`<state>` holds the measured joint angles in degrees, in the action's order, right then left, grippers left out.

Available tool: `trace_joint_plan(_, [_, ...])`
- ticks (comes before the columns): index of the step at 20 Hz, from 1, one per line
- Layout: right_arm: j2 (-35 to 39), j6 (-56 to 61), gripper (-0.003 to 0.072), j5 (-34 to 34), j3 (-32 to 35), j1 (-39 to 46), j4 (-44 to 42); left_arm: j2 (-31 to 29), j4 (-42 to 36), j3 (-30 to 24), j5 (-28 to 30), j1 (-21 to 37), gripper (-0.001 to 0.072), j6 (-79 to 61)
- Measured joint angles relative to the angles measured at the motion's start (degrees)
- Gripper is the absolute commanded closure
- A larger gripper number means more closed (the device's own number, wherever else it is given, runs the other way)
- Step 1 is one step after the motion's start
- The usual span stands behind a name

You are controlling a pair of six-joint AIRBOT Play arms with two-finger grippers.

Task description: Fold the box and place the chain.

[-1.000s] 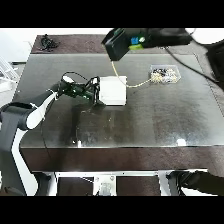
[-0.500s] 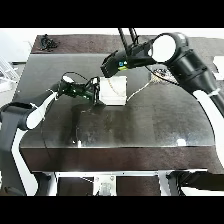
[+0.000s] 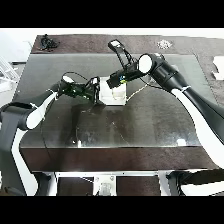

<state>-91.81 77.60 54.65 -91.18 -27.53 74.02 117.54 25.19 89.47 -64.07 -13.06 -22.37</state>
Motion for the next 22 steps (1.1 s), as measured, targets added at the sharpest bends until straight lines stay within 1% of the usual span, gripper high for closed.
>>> trace_joint_plan(7, [1.0, 0.0, 0.0213, 2.5, 1.0, 5.2, 0.0, 0.0, 0.0, 0.0, 0.0, 0.0, 0.0251, 0.0])
trace_joint_plan(10, [1.6, 0.1, 0.0213, 3.2, 2.1, 10.1, 0.1, 0.0, 0.0, 0.0, 0.0, 0.0, 0.0251, 0.0])
trace_joint_plan(12, [1.7, 1.3, 0.0213, 3.1, 3.8, 14.8, 0.2, 0.0, 0.0, 0.0, 0.0, 0.0, 0.0251, 0.0])
trace_joint_plan(13, [1.8, 2.0, 0.0212, 2.0, 4.9, 17.1, 0.2, 0.0, 0.0, 0.0, 0.0, 0.0, 0.0251, 0.0])
trace_joint_plan(15, [1.8, 4.2, 0.0117, -0.6, 7.7, 21.6, 0.1, 0.0, 0.0, 0.0, 0.0, 0.0, 0.025, 0.0])
trace_joint_plan(19, [1.5, 6.9, 0.0116, -8.7, 13.8, 27.1, -1.6, 0.0, 0.0, 0.0, 0.0, 0.0, 0.025, 0.0])
trace_joint_plan(22, [-0.6, 7.5, 0.0116, -14.8, 15.9, 28.5, -4.1, 0.0, 0.0, 0.0, 0.0, 0.0, 0.0251, 0.0])
